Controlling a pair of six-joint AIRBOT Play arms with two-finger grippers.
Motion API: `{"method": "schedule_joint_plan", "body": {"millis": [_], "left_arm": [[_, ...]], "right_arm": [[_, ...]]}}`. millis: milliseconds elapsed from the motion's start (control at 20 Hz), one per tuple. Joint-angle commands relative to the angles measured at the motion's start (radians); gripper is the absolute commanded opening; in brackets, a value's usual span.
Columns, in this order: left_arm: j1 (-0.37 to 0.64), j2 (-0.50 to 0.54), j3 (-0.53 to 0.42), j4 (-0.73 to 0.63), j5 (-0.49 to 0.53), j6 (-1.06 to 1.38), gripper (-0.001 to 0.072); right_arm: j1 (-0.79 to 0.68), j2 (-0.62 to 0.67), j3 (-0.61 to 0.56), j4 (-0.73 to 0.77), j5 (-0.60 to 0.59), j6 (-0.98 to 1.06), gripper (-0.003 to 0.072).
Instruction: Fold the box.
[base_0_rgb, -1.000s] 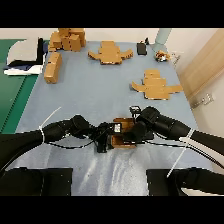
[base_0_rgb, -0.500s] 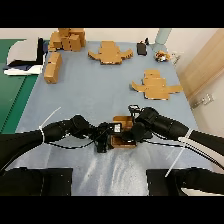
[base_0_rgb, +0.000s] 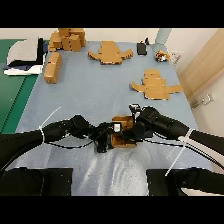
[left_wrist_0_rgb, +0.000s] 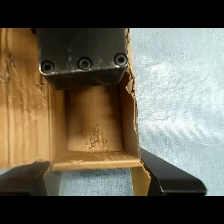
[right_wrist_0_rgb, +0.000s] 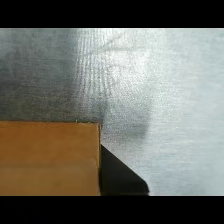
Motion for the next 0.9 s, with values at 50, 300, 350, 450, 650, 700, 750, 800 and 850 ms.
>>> {"method": "schedule_joint_plan", "body": {"millis": [50,300,350,450,650,700,750,800,850], "left_arm": [[0.000,-0.001,0.000,0.002,0.000,0.003,0.0461],[0.000,-0.001,0.000,0.002,0.000,0.003,0.0461],[0.000,-0.001,0.000,0.002,0.000,0.003,0.0461],[0.000,-0.001,0.000,0.002,0.000,0.003,0.0461],[0.000,-0.001,0.000,0.002,0.000,0.003,0.0461],[0.000,-0.001,0.000,0.002,0.000,0.003,0.0461],[0.000,-0.001,0.000,0.002,0.000,0.003,0.0461],[0.000,-0.001,0.000,0.002,0.000,0.003,0.0461],[0.000,-0.001,0.000,0.002,0.000,0.003,0.0461]], "right_arm": [[0.001,0.000,0.001,0.008,0.009,-0.016,0.0364],[0.001,0.012,0.001,0.036,-0.008,-0.018,0.0388],[0.001,0.026,0.002,0.044,-0.012,-0.018,0.0388],[0.001,0.066,0.014,0.046,-0.013,-0.026,0.0389],[-0.006,0.180,0.034,0.032,-0.048,-0.025,0.0388],[-0.008,0.205,0.034,0.002,-0.080,-0.024,0.0388],[-0.008,0.226,0.034,-0.062,-0.134,-0.020,0.0388],[-0.008,0.238,0.034,-0.133,-0.193,-0.003,0.0388],[-0.012,0.245,0.034,-0.197,-0.242,0.002,0.0387]]}}
